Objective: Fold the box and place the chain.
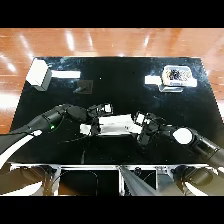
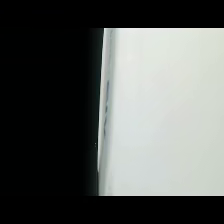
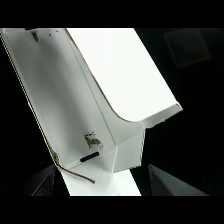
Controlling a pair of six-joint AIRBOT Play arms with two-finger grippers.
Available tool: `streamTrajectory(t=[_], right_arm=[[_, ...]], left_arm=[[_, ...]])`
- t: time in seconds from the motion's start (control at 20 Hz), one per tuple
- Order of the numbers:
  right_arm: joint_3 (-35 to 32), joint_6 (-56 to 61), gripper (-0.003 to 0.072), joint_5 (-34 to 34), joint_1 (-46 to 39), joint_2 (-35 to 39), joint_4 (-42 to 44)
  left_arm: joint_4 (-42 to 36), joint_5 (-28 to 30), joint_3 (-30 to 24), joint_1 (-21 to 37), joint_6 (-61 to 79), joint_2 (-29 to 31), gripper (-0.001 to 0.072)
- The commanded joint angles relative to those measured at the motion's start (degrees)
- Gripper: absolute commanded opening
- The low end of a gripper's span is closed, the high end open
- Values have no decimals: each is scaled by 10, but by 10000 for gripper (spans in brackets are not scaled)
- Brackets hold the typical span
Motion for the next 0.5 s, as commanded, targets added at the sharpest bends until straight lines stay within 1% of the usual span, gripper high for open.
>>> streamTrajectory(t=[0.0, 0.2, 0.3, 0.45], right_arm=[[3, -30, 706, 10, -7, -12, 14], [5, -57, 706, 10, -7, -14, 25], [5, -91, 706, 5, -7, -15, 36], [5, -186, 706, 1, -7, -28, 109]], left_arm=[[0, 0, 0, 0, 0, 0, 20], [0, 0, 0, 0, 0, 0, 20], [0, 0, 0, 0, 0, 0, 20], [0, 0, 0, 0, 1, 0, 20]])
